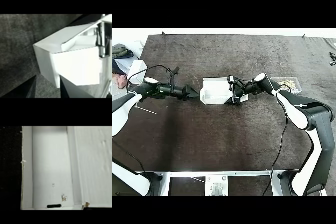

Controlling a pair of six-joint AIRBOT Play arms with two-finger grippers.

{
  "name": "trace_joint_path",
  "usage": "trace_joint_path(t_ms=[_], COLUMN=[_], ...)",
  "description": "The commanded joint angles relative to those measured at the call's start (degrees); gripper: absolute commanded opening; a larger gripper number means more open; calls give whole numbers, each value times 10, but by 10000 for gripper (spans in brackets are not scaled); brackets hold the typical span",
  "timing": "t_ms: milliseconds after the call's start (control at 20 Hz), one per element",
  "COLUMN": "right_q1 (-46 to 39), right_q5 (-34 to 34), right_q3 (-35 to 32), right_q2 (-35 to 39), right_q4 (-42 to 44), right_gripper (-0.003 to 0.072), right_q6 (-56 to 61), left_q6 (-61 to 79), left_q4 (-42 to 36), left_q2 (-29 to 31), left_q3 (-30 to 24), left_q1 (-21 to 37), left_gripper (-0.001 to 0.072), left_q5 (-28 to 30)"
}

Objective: Fold the box and place the chain.

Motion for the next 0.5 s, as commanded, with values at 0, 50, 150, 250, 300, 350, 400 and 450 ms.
trace_joint_path(t_ms=[0,50,150,250,300,350,400,450], right_q1=[0,0,0,0,0,0,0,0], right_q5=[0,0,0,0,0,0,0,0], right_q3=[0,0,0,0,0,0,0,0], right_q2=[0,0,0,0,0,0,0,0], right_q4=[0,0,0,0,0,0,0,0], right_gripper=[374,374,374,374,374,374,374,374], right_q6=[0,0,0,0,0,0,0,0], left_q6=[-3,-3,-3,-17,-19,-24,-32,-33], left_q4=[0,0,9,33,43,44,46,47], left_q2=[1,1,8,24,28,29,29,29], left_q3=[8,8,8,8,8,9,9,9], left_q1=[0,0,-4,-13,-18,-21,-24,-28], left_gripper=[314,314,314,355,374,374,374,374], left_q5=[-14,-15,-12,9,19,20,20,23])
